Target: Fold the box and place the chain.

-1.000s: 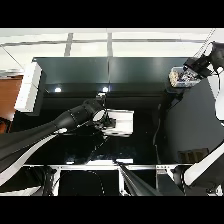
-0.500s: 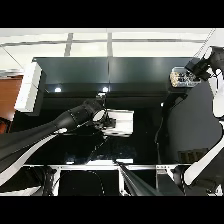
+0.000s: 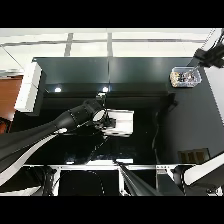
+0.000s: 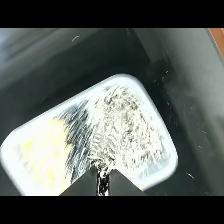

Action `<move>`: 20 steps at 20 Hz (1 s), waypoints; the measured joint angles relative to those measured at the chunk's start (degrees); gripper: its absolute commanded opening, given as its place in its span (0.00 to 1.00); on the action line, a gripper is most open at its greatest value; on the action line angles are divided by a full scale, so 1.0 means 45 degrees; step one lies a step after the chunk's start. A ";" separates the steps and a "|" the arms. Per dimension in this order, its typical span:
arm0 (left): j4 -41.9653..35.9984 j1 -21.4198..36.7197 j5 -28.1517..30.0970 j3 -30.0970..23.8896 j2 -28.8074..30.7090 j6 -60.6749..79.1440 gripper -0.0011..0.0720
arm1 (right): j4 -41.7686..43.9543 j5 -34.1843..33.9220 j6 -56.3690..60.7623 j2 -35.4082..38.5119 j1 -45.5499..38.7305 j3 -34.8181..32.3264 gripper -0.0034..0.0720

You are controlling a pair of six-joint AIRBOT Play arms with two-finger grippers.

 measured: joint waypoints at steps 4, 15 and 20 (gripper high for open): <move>0.0000 0.0000 0.0015 -0.0005 0.0000 0.0000 0.05 | 0.1112 0.0588 -0.1705 0.3113 0.0102 -0.0952 0.07; 0.0000 0.0000 0.0039 -0.0005 0.0000 0.0000 0.05 | 0.6217 0.1030 -0.3279 0.9379 0.0398 -0.2084 0.06; 0.0000 0.0000 0.0039 -0.0005 0.0000 0.0000 0.05 | 0.7281 0.2628 -0.3381 1.0040 0.1617 -0.2123 0.06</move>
